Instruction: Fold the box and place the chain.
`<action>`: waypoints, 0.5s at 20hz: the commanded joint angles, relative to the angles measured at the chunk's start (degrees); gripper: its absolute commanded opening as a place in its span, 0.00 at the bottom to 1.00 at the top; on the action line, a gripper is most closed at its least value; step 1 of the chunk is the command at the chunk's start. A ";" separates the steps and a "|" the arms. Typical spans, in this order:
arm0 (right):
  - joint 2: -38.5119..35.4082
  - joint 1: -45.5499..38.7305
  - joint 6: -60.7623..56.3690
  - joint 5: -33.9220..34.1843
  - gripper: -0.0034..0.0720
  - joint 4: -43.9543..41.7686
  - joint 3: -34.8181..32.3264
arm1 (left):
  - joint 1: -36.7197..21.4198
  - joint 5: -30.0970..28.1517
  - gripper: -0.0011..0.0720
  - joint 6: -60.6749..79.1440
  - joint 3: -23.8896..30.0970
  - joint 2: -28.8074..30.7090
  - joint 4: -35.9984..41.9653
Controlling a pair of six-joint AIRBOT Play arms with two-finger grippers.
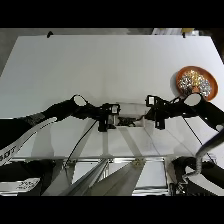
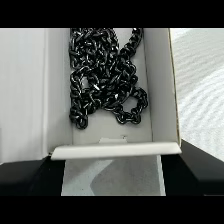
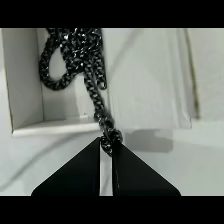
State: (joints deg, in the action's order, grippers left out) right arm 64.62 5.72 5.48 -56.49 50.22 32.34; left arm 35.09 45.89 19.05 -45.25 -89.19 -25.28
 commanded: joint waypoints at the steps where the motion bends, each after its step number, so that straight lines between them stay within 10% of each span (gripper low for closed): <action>1: -6.64 0.04 -8.98 -1.33 0.06 11.93 -0.02 | 0.02 0.00 0.30 0.00 0.02 0.04 -0.02; 4: -14.97 0.04 -20.00 -2.10 0.06 16.46 -0.02 | 0.02 0.00 0.30 0.00 0.02 0.04 -0.02; 10: -24.63 0.04 -20.59 -5.44 0.06 -10.32 -0.02 | 0.00 -0.02 0.30 0.00 0.02 0.04 -0.02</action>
State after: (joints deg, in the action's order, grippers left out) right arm 43.79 5.72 -13.06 -60.82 52.49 32.32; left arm 35.09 45.89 19.05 -45.25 -89.19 -25.28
